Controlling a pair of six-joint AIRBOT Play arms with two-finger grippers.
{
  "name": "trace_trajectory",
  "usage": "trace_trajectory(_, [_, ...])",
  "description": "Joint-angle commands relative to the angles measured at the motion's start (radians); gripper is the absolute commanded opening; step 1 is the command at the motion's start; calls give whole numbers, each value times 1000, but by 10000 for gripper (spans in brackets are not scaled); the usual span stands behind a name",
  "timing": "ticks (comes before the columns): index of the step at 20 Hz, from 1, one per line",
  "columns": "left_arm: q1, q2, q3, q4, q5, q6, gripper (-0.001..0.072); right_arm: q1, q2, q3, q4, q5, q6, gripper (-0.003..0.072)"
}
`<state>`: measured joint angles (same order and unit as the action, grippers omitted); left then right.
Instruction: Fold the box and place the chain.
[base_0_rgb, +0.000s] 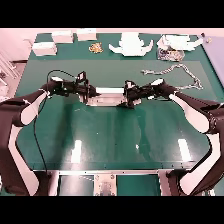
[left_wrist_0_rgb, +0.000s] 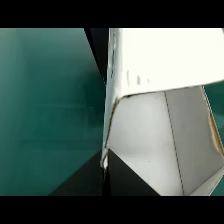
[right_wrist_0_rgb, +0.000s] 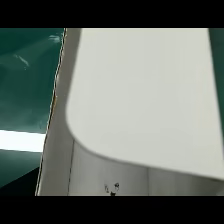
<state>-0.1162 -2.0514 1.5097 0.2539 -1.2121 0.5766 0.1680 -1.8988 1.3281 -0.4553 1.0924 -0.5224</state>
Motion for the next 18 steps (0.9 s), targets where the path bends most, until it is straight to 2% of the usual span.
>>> trace_trajectory(1, [0, -1, 0, 0, 0, 0, 20, 1, -4, 5, -3, 1, 10, 686])
trace_trajectory(9, [0, -1, 0, 0, 0, 0, 20, 0, -4, 5, -45, 0, 21, 658])
trace_trajectory(18, [0, -1, 0, 0, 0, 0, 20, -6, -4, 16, -24, 35, 21, 683])
